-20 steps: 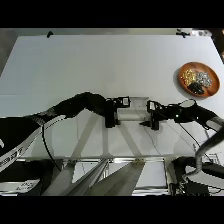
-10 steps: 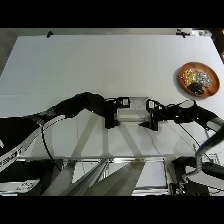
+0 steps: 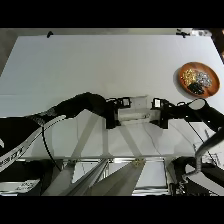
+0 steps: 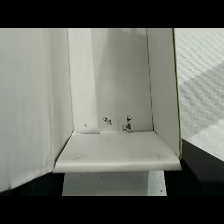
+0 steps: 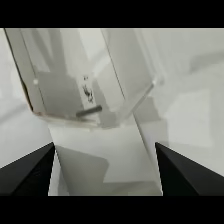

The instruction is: Fold the box and place the chain.

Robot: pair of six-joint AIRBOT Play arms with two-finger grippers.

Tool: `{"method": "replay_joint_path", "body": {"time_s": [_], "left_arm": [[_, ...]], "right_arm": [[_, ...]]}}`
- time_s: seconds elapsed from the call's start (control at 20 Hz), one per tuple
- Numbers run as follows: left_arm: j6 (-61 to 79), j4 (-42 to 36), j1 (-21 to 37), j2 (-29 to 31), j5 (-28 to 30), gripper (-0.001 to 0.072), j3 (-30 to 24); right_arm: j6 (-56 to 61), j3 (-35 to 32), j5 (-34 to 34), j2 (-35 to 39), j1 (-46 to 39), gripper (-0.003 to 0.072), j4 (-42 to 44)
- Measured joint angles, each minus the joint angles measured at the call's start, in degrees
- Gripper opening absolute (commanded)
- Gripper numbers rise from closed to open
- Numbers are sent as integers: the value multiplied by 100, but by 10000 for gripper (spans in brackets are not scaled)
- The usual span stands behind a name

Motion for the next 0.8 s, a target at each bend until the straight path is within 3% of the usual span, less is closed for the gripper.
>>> {"method": "replay_joint_path", "body": {"time_s": [0.2, 0.4, 0.8], "left_arm": [[13, 20, 0, 0, -2, 353, 0], [-7, 22, 0, 0, -13, 353, 0], [-11, 26, 0, 0, -26, 353, -2]], "right_arm": [[251, 4, 562, 363, -361, 713, -511], [420, 4, 800, 990, -505, 659, -824], [398, 4, 903, 1349, -553, 641, -610]]}}
